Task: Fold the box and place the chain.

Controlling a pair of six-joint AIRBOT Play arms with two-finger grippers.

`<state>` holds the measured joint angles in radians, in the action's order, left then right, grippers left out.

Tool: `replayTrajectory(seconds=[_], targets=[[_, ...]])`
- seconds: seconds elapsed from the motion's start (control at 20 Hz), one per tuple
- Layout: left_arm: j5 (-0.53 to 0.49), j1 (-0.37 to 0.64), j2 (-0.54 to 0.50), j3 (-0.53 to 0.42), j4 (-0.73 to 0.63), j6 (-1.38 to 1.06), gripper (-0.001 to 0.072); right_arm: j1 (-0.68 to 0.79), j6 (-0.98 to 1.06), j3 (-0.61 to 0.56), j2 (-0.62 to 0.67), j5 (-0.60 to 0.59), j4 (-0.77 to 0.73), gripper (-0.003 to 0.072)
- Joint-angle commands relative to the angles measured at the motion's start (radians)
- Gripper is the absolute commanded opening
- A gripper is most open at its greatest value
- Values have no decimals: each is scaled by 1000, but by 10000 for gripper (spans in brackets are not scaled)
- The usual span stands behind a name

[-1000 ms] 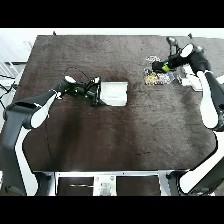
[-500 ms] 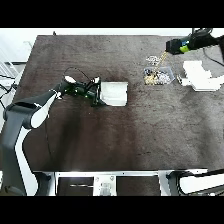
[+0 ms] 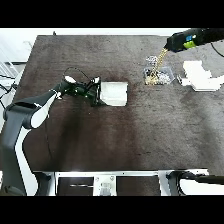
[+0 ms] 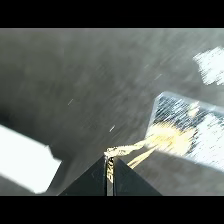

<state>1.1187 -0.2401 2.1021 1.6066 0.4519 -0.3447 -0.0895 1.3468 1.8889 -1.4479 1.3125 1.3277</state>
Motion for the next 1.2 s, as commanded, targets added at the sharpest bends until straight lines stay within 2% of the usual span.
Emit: replayTrajectory(seconds=[0.0,0.2,0.3,0.7,0.95,1.15], targets=[[-1,1,1,0,0,0,492,-71,-14,-35,8,95,-1,12],[-1,1,1,0,0,0,492,-183,-13,-85,7,108,-4,12],[-1,1,1,0,0,0,493,-245,-12,-133,7,73,-8,11],[-1,1,1,0,0,0,492,-396,104,-386,-13,-299,-16,11],[-1,1,1,0,0,0,492,-428,128,-449,-107,-447,-58,11],[-1,1,1,0,0,0,493,-426,142,-464,-230,-547,-24,15]])
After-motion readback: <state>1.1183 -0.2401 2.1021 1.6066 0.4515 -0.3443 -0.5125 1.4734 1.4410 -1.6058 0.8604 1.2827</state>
